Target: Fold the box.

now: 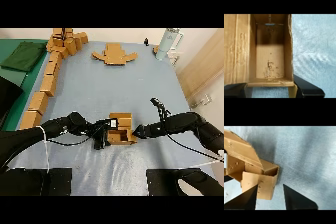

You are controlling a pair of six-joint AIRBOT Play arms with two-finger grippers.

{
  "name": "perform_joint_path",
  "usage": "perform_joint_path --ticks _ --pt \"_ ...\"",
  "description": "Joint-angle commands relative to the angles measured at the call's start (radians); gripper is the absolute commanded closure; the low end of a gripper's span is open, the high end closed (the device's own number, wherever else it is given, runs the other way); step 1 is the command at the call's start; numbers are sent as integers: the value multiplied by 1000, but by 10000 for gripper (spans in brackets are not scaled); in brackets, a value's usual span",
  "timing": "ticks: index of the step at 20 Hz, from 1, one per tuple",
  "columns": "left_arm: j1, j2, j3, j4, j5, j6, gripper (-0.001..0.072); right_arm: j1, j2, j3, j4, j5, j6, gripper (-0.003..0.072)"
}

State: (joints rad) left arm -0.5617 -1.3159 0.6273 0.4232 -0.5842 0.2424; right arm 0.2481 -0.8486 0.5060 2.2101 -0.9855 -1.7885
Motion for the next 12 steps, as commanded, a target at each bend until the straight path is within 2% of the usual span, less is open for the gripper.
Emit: perform_joint_path --ticks 1,4,6,12 --pt "0 0 1 0 0 0 244 31 -34 2 5 11 0 173" --pt "0 0 1 0 0 0 244 116 -59 8 -5 68 4 173" --pt "0 0 1 0 0 0 244 163 -84 30 -44 97 93 173" --pt "0 0 1 0 0 0 244 319 -184 146 -381 89 567 182"
